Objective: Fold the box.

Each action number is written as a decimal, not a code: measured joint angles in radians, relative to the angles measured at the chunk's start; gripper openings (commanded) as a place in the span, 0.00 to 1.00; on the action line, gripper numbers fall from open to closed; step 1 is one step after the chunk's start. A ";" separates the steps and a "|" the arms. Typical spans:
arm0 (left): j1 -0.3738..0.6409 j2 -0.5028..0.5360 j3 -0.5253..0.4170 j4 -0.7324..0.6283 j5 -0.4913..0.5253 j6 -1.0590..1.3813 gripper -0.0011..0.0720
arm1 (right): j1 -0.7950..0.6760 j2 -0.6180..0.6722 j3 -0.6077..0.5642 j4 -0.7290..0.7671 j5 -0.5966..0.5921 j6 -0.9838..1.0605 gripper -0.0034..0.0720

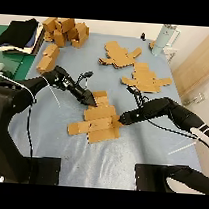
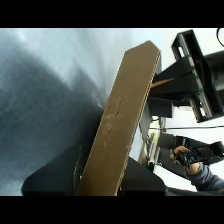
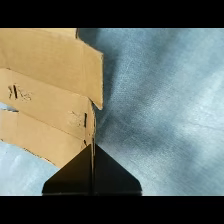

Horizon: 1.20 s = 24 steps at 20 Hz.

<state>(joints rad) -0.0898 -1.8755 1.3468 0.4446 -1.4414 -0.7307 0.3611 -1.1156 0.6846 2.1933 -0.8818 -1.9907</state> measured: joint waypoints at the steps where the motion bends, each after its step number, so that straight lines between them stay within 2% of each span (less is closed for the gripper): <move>1: -0.001 -0.001 0.002 -0.001 -0.010 0.005 0.08 | 0.000 0.000 0.000 0.000 0.000 0.000 0.05; 2: -0.001 -0.002 0.003 -0.002 -0.018 0.011 0.04 | 0.000 0.000 0.000 0.000 0.000 0.000 0.05; 6: -0.002 -0.005 0.006 -0.004 -0.026 0.039 0.04 | 0.000 0.000 0.000 0.000 0.001 0.000 0.07; 7: -0.002 -0.005 0.006 -0.004 -0.027 0.048 0.04 | 0.000 0.000 0.000 0.000 0.001 0.000 0.25; 8: -0.002 -0.005 0.006 -0.003 -0.029 0.055 0.04 | 0.000 0.000 0.000 0.002 0.005 0.000 0.53; 9: -0.002 -0.005 0.006 -0.003 -0.029 0.061 0.04 | 0.000 0.000 0.000 0.002 0.005 0.000 0.64; 14: -0.013 0.013 0.013 -0.014 0.004 0.101 0.02 | -0.039 0.000 0.025 -0.061 0.023 0.049 0.64; 17: -0.055 0.082 0.014 0.007 0.074 0.156 0.03 | -0.116 0.009 0.074 -0.162 0.019 0.129 0.63; 18: -0.073 0.111 0.008 0.023 0.101 0.177 0.03 | -0.144 0.014 0.087 -0.194 0.011 0.160 0.55; 19: -0.094 0.142 -0.003 0.030 0.129 0.203 0.03 | -0.175 0.020 0.098 -0.224 0.002 0.192 0.42; 24: -0.206 0.250 -0.084 0.045 0.230 0.370 0.03 | -0.259 0.034 0.119 -0.282 -0.040 0.267 0.41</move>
<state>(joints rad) -0.2958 -1.6257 1.2633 0.4900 -1.2110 -0.3603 0.1020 -1.0821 0.8036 1.9118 -0.9215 -1.7237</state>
